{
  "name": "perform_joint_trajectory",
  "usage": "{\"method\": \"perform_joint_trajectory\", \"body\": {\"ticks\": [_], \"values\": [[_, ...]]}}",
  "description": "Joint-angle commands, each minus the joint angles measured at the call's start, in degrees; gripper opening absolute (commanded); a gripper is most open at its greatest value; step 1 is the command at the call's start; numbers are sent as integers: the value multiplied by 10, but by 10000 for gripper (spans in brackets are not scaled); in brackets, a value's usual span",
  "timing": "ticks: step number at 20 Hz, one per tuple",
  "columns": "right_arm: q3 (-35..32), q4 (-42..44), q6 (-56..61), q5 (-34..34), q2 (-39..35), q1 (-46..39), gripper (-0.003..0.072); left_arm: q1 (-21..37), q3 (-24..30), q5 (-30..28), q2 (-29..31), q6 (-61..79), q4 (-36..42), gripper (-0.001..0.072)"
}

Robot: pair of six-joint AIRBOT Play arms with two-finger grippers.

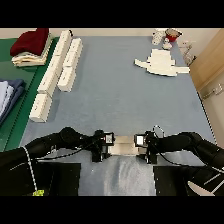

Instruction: Fold the box.

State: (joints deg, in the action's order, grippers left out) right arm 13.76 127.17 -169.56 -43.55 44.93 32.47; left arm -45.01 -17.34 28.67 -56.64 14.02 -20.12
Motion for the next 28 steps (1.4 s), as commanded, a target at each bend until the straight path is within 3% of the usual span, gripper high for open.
{"method": "perform_joint_trajectory", "body": {"ticks": [1,9,10,14,21,25,26,27,28], "values": [[1,-1,0,2,0,0,545,0,0,0,0,0,0,523],[1,1,0,0,0,0,552,0,0,0,0,0,0,523],[1,1,2,0,0,0,696,0,0,0,0,0,0,524],[5,-16,49,-9,-14,0,720,0,0,0,0,0,0,523],[42,-134,229,-151,-111,0,720,0,0,0,0,0,0,523],[96,-223,442,-207,-176,0,720,0,0,0,0,0,0,523],[109,-227,514,-208,-190,0,647,0,0,0,0,0,0,523],[117,-220,596,-206,-199,0,476,0,0,0,0,0,0,523],[119,-200,686,-203,-203,0,377,0,0,0,0,0,0,524]]}}
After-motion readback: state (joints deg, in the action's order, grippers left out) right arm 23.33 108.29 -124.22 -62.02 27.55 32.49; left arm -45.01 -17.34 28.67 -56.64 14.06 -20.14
